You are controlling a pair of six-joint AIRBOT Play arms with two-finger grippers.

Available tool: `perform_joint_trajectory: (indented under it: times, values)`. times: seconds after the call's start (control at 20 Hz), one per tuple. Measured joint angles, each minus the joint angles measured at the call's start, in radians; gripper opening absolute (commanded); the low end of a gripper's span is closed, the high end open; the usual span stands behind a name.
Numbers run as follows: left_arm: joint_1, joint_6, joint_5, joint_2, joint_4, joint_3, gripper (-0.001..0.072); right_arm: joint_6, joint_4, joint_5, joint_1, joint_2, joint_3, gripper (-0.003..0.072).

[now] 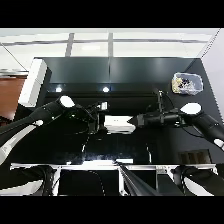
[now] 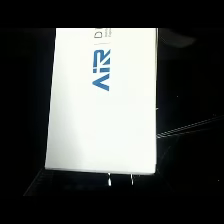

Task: Fold the box and place the chain.

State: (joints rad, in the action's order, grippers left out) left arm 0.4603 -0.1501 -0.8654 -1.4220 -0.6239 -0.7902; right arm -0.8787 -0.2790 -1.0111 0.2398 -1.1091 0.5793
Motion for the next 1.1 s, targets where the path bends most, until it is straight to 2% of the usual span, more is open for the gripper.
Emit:
perform_joint_trajectory:
  times: [0.25, 0.5, 1.1]
  values:
    - [0.000, 0.000, 0.001, 0.000, 0.000, 0.000, 0.0532, -0.005, 0.134, 0.015, 0.035, -0.125, -0.010, 0.0023]
    - [0.000, 0.000, 0.002, 0.000, 0.000, 0.000, 0.0532, -0.001, 0.175, 0.051, 0.070, -0.164, -0.011, 0.0023]
    - [0.000, -0.001, 0.000, 0.000, -0.002, 0.000, 0.0532, -0.018, 0.083, 0.139, 0.113, -0.172, -0.010, 0.0023]
